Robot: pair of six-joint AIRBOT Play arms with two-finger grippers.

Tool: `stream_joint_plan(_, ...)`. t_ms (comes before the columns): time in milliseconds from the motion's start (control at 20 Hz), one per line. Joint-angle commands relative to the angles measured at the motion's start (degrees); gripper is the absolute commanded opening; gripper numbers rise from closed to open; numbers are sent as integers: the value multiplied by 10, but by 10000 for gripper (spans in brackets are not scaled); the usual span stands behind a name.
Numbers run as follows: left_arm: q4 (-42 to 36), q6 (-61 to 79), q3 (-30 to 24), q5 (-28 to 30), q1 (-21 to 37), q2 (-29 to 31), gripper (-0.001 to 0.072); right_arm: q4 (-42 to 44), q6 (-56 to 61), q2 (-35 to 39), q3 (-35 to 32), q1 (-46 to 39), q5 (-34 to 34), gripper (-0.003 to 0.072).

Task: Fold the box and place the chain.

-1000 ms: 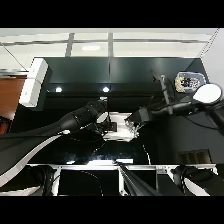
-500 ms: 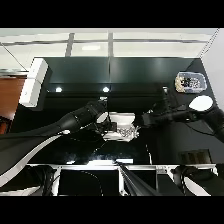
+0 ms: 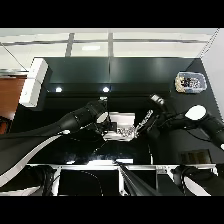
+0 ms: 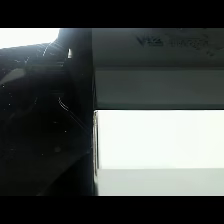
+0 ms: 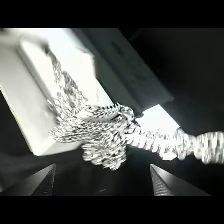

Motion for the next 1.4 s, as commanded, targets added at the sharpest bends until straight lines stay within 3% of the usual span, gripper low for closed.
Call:
stream_joint_plan(0,0,0,0,1,0,0,28,-27,-170,-21,-15,73,-96,720)
stream_joint_plan(200,0,0,0,1,0,0,28,-34,-312,-54,-15,90,-122,720)
stream_joint_plan(750,0,0,0,1,0,0,28,-12,-328,-94,-15,119,-160,720)
stream_joint_plan(850,0,0,0,1,0,0,28,-17,-301,-93,-15,119,-161,518)
stream_joint_plan(950,0,0,0,1,0,0,29,-43,-236,-86,-15,119,-160,434)
stream_joint_plan(1000,0,0,0,1,0,0,28,-71,-194,-77,-15,119,-156,187)
stream_joint_plan(1050,0,0,0,1,0,0,28,-111,-153,-66,-15,117,-145,8)
stream_joint_plan(1150,0,0,0,1,0,0,28,-160,-101,-38,-15,106,-104,12)
stream_joint_plan(1350,0,0,0,1,0,0,28,-164,-34,44,-2,58,-29,12)
